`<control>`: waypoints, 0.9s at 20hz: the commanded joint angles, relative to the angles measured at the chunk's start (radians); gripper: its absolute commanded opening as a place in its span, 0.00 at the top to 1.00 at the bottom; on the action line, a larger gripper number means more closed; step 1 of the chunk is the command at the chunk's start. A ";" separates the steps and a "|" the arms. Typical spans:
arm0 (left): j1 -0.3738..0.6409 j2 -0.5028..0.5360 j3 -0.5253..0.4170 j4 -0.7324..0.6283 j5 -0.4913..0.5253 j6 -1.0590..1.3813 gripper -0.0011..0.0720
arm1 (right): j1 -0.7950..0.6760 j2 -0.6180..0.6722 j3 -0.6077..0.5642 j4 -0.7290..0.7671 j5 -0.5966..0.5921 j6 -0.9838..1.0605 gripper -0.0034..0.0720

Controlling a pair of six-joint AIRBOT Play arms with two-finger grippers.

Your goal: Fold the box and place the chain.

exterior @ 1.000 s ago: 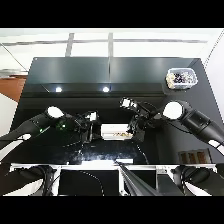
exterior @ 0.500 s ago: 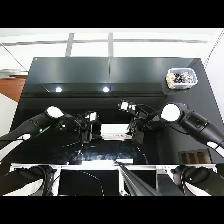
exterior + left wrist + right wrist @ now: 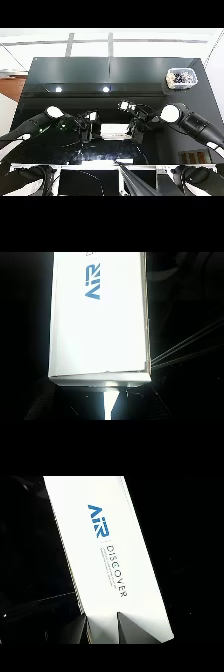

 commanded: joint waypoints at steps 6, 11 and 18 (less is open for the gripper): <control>0.000 -0.001 0.000 0.000 0.000 0.000 0.43 | 0.000 0.000 0.006 -0.003 0.024 0.014 0.68; 0.000 -0.001 0.000 0.000 0.000 0.000 0.43 | 0.000 0.000 0.007 -0.003 0.032 0.030 0.68; 0.000 -0.001 0.000 0.000 0.000 0.000 0.43 | 0.000 0.003 0.008 -0.005 0.033 0.049 0.68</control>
